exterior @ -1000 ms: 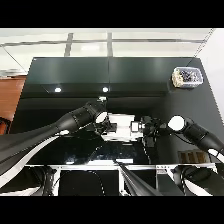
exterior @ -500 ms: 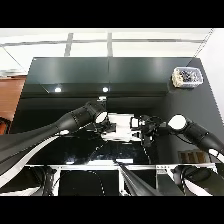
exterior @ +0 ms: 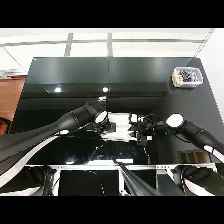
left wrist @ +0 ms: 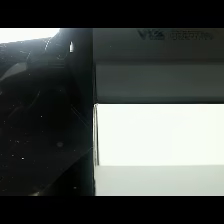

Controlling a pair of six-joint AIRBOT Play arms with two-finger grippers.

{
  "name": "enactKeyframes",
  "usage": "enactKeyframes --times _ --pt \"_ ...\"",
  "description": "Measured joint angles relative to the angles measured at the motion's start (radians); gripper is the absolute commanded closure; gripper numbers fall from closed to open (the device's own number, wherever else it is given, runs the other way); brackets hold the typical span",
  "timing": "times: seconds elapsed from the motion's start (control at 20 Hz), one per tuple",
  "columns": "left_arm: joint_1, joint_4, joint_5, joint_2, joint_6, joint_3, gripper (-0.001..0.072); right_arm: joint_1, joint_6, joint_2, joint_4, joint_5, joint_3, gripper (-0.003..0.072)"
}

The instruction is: Fold the box and place the chain.

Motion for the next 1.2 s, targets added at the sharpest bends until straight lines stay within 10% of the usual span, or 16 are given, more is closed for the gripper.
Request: enactKeyframes --times 0.15,0.25,0.3,0.35,0.4,0.5,0.6,0.85,1.2 --pt "0.000 -0.002 0.002 0.000 0.000 0.000 0.0684 0.000 0.000 -0.008 0.043 -0.013 0.000 0.0410" --pt "0.000 -0.003 0.003 0.000 -0.001 0.000 0.0684 0.000 -0.001 -0.015 0.073 -0.022 0.000 0.0583" --pt "0.000 -0.006 0.005 0.000 -0.001 0.000 0.0684 0.000 0.000 -0.018 0.084 -0.024 0.000 0.0325" --pt "0.000 -0.006 0.005 0.000 -0.001 0.000 0.0684 0.000 0.000 -0.020 0.091 -0.024 0.000 0.0220" --pt "0.000 -0.006 0.006 0.000 -0.001 0.000 0.0684 0.000 -0.001 -0.022 0.097 -0.026 0.000 0.0483" --pt "0.000 -0.004 0.002 0.000 -0.001 0.000 0.0684 0.000 0.008 -0.024 0.101 -0.031 0.000 0.0376" --pt "0.000 -0.004 0.001 0.000 0.000 0.000 0.0684 0.000 0.010 -0.025 0.103 -0.030 0.000 0.0666" --pt "0.000 -0.006 0.003 0.000 0.003 0.000 0.0684 -0.015 0.153 -0.006 0.066 0.025 0.018 0.0669" --pt "0.000 -0.006 0.008 0.000 0.002 0.000 0.0684 -0.374 0.963 0.180 -0.362 0.159 0.064 0.0669"
